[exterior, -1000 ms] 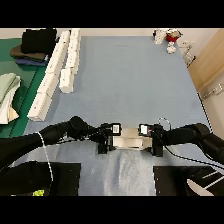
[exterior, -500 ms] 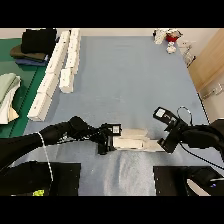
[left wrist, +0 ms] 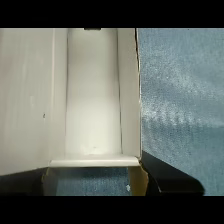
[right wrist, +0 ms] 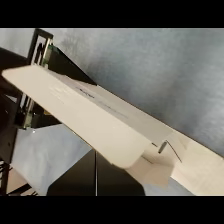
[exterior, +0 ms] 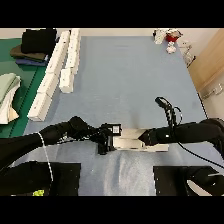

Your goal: Fold the box.

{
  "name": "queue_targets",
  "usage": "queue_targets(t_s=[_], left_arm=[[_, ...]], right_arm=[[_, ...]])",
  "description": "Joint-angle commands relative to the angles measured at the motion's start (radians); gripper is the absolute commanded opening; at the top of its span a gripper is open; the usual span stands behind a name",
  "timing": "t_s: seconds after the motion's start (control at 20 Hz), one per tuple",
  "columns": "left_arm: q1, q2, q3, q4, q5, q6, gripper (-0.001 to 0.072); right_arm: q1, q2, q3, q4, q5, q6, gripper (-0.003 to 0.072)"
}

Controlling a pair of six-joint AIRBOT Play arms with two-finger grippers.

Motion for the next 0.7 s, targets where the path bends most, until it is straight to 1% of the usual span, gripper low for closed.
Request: queue_targets(t_s=[0.0,0.25,0.4,0.65], left_arm=[[0.001,0.001,0.0,0.0,0.0,0.0,0.0498],[0.001,0.001,0.0,0.0,0.0,0.0,0.0498],[0.001,0.001,0.0,0.0,0.0,0.0,0.0498],[0.001,0.001,0.0,0.0,0.0,0.0,0.0498]], right_arm=[[0.006,-0.137,0.069,0.054,0.076,0.034,0.0005],[0.006,-0.365,0.205,-0.067,0.129,0.032,0.0005],[0.006,-0.468,0.22,-0.095,0.162,0.032,0.0004],[0.01,-0.593,0.219,-0.095,0.162,0.001,0.0004]])
